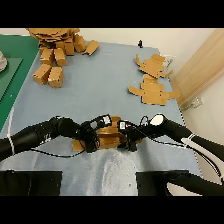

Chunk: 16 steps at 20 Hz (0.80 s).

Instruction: Fold the box.

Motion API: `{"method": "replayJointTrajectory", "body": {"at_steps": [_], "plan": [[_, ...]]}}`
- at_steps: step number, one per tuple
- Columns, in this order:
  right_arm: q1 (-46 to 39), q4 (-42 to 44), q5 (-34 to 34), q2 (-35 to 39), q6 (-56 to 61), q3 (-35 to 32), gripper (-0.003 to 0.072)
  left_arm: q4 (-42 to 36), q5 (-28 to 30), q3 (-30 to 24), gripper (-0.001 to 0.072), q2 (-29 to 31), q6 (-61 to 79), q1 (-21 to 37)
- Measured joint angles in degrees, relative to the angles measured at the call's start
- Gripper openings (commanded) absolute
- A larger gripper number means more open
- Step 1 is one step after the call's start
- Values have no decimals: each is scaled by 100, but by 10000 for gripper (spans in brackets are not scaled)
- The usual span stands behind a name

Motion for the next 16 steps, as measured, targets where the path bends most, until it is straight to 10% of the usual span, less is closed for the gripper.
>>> {"method": "replayJointTrajectory", "body": {"at_steps": [6, 16], "plan": [[0, -2, 0, 0, -2, 0, 470, 3427, -1528, -107, 11, 1034, -5252, 579], [0, -2, 0, 0, -4, 0, 470, 1113, -1314, -898, 12, 1078, -6509, 1561]]}}
